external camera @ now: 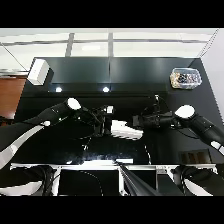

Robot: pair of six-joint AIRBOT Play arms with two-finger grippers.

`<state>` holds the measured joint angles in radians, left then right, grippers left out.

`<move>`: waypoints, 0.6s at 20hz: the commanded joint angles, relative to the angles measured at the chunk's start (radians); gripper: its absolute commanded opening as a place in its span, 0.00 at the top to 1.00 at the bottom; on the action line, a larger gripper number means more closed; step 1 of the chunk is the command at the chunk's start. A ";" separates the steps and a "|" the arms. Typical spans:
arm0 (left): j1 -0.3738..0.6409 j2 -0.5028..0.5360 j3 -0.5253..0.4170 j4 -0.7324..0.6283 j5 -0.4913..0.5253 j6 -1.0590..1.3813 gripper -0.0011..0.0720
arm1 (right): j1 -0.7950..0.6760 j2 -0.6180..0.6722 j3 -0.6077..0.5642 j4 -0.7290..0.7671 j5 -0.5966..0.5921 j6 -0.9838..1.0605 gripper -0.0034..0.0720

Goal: Fold the box and place the chain.

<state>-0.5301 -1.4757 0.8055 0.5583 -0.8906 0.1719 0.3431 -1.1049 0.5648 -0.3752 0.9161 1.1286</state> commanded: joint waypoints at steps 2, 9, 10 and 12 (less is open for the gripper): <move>0.000 0.000 0.001 0.000 0.000 0.000 0.53 | 0.027 -0.050 -0.008 -0.060 -0.029 0.058 0.94; 0.000 0.000 0.001 0.000 0.000 0.000 0.53 | 0.045 -0.059 -0.008 -0.073 -0.049 0.058 0.94; 0.000 0.000 0.001 0.000 0.000 0.000 0.53 | 0.045 -0.059 -0.008 -0.079 -0.049 0.058 0.94; 0.000 0.000 0.001 0.000 0.000 0.000 0.53 | 0.045 -0.059 -0.008 -0.102 -0.049 0.058 0.94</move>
